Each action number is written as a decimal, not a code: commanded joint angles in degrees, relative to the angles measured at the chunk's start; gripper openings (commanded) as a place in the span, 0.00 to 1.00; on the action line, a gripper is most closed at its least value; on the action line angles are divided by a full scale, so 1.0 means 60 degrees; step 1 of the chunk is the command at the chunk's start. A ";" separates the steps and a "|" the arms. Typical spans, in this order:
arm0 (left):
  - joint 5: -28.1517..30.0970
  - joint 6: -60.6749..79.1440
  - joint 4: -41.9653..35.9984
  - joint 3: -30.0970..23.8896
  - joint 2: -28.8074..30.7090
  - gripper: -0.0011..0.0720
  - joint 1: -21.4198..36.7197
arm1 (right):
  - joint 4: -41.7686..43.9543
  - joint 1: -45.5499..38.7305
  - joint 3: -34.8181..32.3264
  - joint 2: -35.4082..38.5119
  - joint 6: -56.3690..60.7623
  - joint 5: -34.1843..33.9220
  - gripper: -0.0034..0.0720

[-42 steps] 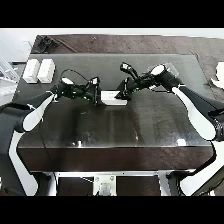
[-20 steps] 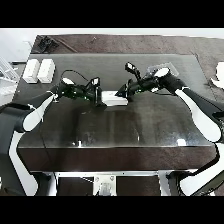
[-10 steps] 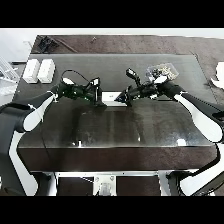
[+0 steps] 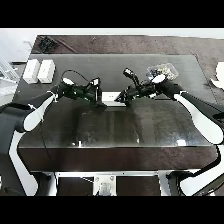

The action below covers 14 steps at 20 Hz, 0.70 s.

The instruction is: Fold the box and place the chain.

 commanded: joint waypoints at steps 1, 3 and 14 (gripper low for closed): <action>0.0011 0.0004 -0.0011 0.0007 0.0000 0.73 0.0011 | -0.0331 0.0142 0.0171 0.0452 0.0375 -0.0175 0.07; 0.0007 0.0004 -0.0011 0.0007 0.0000 0.73 0.0011 | 0.0062 0.0044 0.0226 0.1246 0.0433 -0.0149 0.07; -0.0273 -0.0004 -0.0204 0.0011 0.0000 0.73 0.0011 | 0.0117 -0.0729 -0.0073 0.5089 0.2554 -0.0178 0.07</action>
